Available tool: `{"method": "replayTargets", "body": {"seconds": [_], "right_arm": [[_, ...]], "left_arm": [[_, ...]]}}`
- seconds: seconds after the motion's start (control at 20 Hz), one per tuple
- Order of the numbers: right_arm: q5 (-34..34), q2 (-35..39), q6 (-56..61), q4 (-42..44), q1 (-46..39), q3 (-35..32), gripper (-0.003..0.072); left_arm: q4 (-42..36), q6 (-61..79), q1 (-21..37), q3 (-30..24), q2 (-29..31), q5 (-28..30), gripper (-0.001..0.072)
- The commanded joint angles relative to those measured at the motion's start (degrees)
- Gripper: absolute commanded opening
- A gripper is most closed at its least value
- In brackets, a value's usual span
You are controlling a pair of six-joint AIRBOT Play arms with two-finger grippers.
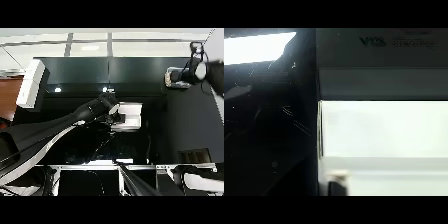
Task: Fold the box and place the chain.
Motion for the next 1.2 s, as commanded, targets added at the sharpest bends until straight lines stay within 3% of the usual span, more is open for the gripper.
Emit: {"method": "replayTargets", "body": {"seconds": [0.0,0.1,0.15,0.55,1.15], "right_arm": [[19.9,-19.1,12.3,2.7,-5.9,27.4,0.0720],[32.5,-28.1,18.6,2.9,-7.7,42.7,0.0711],[35.1,-30.5,19.6,3.0,-8.2,46.4,0.0711],[34.8,-33.1,20.9,3.5,-10.9,45.4,0.0711],[27.2,-35.2,20.5,3.7,-11.3,45.3,0.0711]], "left_arm": [[0.0,0.0,0.0,0.0,0.0,0.0,0.0027],[0.0,0.0,0.0,0.0,0.0,0.0,0.0027],[0.0,0.0,0.0,0.0,0.0,0.0,0.0027],[0.0,0.0,0.0,0.0,0.0,0.2,0.0027],[0.0,0.0,0.0,0.0,0.0,0.2,0.0027]]}}
